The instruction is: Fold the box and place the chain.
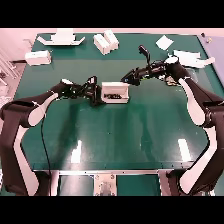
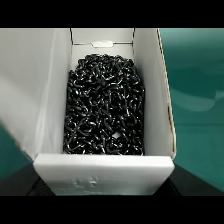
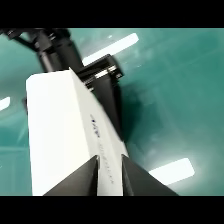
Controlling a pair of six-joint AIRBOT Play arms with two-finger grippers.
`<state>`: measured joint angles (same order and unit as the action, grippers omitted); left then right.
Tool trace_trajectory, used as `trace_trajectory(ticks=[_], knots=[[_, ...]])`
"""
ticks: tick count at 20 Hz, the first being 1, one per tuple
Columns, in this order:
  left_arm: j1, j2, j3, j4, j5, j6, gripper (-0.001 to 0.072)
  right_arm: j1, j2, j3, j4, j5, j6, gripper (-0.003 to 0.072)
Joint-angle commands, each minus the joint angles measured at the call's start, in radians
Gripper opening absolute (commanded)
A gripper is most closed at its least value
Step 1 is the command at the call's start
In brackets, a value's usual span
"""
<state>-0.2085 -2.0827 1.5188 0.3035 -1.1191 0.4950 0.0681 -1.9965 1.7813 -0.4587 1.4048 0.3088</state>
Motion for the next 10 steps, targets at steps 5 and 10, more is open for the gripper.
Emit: trace_trajectory(ticks=[5,10], knots=[[0.001,0.001,0.001,0.000,0.000,0.000,0.0526,0.024,-0.002,0.100,-0.079,0.201,0.059,0.0220],[0.001,0.001,0.001,0.000,0.000,0.000,0.0526,0.048,-0.004,0.099,-0.151,0.161,0.055,0.0246]])
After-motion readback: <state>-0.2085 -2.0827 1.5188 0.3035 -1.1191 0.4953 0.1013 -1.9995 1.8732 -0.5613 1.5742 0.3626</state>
